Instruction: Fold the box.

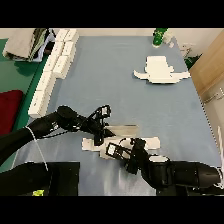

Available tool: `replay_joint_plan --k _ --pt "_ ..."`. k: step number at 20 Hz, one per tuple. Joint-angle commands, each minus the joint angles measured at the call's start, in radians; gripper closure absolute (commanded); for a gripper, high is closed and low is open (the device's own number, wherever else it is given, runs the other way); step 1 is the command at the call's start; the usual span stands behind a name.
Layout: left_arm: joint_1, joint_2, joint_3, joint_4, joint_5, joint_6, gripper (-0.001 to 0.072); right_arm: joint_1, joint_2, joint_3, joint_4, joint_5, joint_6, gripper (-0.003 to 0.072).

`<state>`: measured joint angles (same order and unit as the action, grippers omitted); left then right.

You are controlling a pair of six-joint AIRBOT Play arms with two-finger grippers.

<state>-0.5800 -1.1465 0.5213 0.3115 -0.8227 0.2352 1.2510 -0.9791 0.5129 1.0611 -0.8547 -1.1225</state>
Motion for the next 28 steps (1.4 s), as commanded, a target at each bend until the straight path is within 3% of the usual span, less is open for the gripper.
replay_joint_plan --k 1,4,7,8,14,17,21,24,28 --pt "0.0 -0.001 -0.001 0.0 0.0 0.0 0.0694 0.002 -0.006 0.037 -0.119 -0.068 0.204 0.0024" --pt "0.0 -0.001 -0.001 0.0 0.0 0.0 0.0694 0.002 -0.004 0.124 -0.06 -0.228 0.288 0.0023" --pt "0.0 -0.001 -0.001 0.0 0.0 0.0 0.0694 0.002 -0.004 0.15 -0.031 -0.312 0.339 0.0011" --pt "0.0 -0.001 -0.001 0.0 0.0 0.0 0.0694 0.002 -0.005 0.15 -0.024 -0.317 0.337 -0.0034" --pt "0.0 -0.001 -0.001 0.0 0.001 0.0 0.0694 -0.01 0.051 0.116 -0.01 -0.316 0.261 -0.0034" --pt "0.0 -0.001 -0.001 0.0 0.0 0.0 0.0694 -0.083 0.198 0.016 0.021 -0.184 0.14 -0.0034" --pt "0.0 -0.001 -0.001 0.0 0.0 0.0 0.0694 -0.357 0.347 -0.063 0.257 -0.02 -0.297 -0.0034" --pt "0.0 -0.001 -0.001 0.0 0.0 0.0 0.0694 -0.618 0.329 -0.062 0.629 0.043 -0.811 -0.0034" --pt "0.0 -0.001 -0.001 0.0 0.0 0.0 0.0694 -0.872 0.227 -0.062 1.061 -0.002 -1.44 -0.0034"
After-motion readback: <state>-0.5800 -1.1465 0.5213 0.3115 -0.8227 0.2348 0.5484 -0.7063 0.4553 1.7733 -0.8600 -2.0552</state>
